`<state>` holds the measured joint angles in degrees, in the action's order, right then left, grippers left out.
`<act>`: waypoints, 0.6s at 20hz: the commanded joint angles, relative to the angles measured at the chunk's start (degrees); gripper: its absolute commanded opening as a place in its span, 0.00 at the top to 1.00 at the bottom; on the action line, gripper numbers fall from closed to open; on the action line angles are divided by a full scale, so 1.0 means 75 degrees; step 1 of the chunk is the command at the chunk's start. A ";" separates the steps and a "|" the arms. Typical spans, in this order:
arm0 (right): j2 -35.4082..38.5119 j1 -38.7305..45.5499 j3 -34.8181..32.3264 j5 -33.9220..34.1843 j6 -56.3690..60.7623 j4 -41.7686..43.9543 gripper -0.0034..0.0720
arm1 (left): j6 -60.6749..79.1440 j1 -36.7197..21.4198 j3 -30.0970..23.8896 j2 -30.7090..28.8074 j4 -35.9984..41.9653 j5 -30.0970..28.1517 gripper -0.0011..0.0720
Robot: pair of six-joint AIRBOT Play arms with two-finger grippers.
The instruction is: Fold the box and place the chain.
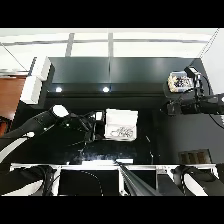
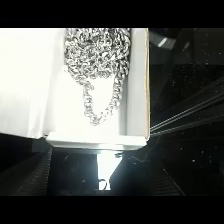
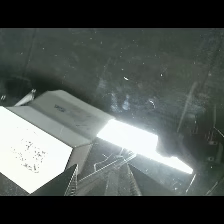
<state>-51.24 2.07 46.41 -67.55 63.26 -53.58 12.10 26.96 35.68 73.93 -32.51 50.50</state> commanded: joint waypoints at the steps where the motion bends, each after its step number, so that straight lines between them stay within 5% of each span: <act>1: 0.0000 0.0003 -0.0003 -0.0009 -0.0003 0.0003 0.45 | 0.0047 0.0079 0.0009 0.0242 0.0108 -0.0172 0.02; 12: 0.0003 0.0003 -0.0003 -0.0041 0.0012 0.0006 0.45 | 0.0265 0.0361 0.0009 0.0300 0.0650 -0.0761 0.02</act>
<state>-51.24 2.07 46.44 -67.79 63.26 -53.58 13.91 29.43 35.70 76.14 -27.92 45.78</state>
